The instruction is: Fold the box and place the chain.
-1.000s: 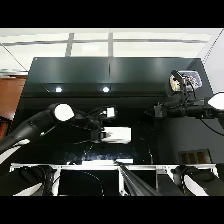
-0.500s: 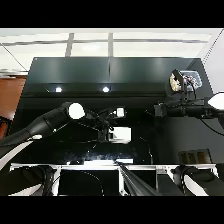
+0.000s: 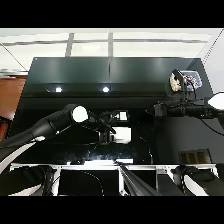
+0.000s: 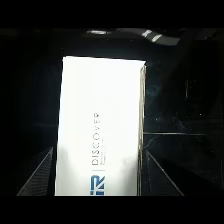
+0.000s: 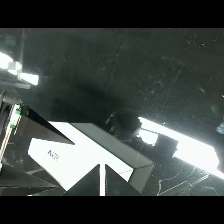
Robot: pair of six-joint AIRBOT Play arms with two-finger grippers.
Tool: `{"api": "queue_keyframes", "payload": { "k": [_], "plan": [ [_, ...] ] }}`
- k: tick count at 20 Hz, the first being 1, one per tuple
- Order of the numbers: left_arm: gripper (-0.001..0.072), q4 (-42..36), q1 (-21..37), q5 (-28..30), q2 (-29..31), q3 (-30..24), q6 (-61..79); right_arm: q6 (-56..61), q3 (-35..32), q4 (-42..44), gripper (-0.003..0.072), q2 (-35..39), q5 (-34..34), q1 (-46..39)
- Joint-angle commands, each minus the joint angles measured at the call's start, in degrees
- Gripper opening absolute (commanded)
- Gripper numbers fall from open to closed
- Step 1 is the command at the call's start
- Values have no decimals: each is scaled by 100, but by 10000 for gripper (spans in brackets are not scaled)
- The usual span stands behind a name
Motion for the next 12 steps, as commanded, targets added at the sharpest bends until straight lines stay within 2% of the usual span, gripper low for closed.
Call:
{"api": "queue_keyframes", "payload": {
  "k": [1,9,12],
  "plan": [
    [704,39,-20,-4,-72,4,-118,0,4,4,46,2,-9,-2],
    [705,66,-42,-17,-138,4,-118,0,4,2,46,2,-68,-2],
    [705,369,-221,15,-221,2,-144,0,4,2,46,2,-92,-2]
  ]
}}
